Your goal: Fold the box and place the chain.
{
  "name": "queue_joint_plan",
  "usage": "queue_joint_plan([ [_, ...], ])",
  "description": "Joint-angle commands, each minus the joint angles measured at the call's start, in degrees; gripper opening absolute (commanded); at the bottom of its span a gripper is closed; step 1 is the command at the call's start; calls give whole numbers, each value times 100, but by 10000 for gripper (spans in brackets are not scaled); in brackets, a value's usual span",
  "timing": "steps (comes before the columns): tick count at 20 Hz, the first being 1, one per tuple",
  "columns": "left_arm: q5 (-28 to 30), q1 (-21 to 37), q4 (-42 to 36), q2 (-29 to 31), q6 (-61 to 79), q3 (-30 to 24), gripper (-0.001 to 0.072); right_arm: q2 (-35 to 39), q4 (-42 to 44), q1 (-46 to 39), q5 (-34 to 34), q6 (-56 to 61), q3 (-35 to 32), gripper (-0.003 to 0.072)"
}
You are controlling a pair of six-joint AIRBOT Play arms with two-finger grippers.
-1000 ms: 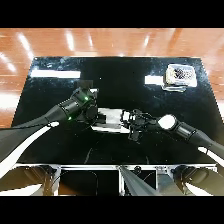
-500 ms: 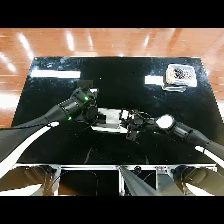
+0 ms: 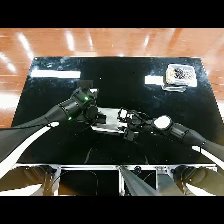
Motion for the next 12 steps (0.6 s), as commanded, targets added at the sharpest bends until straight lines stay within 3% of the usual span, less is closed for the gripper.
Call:
queue_joint_plan([
  [1,-37,-7,-22,-2,0,2,24,-22,33,13,2,-7,2,380],
  [12,-39,-7,-22,-2,2,2,23,-22,35,11,-66,-144,2,378],
])
